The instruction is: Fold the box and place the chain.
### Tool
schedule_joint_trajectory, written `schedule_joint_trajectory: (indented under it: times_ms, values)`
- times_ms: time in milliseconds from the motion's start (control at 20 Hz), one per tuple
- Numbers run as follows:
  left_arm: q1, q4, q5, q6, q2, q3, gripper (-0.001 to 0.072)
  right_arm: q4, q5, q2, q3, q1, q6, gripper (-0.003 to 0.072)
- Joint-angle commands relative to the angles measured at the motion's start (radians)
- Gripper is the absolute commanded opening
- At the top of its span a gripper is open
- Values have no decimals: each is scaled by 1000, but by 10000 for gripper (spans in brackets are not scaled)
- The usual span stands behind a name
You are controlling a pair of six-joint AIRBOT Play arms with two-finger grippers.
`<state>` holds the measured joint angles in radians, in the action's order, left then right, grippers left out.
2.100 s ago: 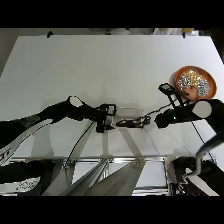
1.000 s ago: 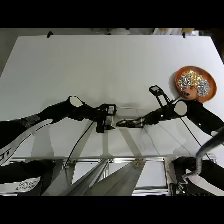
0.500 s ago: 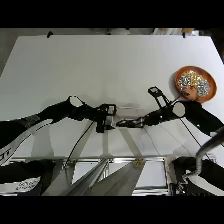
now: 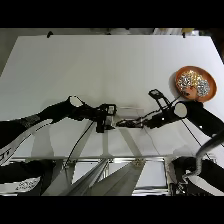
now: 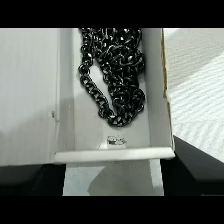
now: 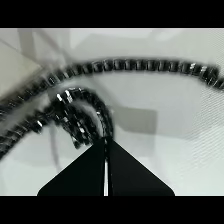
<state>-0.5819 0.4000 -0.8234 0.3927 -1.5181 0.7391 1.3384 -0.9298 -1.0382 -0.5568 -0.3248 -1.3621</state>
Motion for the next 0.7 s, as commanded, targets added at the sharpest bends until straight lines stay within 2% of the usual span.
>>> schedule_joint_trajectory:
  times_ms: [0, 150, 250, 300, 350, 500, 650]
  values:
    - [1, 0, 0, 0, 0, 0, 272, -19, -69, 155, -5, 0, -3, 9]
    - [1, 0, 0, 0, 0, 0, 272, -83, -119, 278, -29, 0, -2, 9]
    - [1, 0, 0, 0, 0, 0, 272, -66, -127, 308, -31, 1, -9, 11]
    - [1, 0, 0, 0, 0, 0, 272, -25, -138, 297, -31, 1, -36, 78]
    - [1, 0, -1, 0, 0, 0, 272, 19, -146, 278, -30, 1, -44, 194]
    - [1, 0, -3, 0, 0, 0, 272, 95, -147, 173, -28, 1, -38, 206]
    - [1, 0, -3, 0, 0, 0, 272, 91, -144, 43, -28, 1, 38, 206]
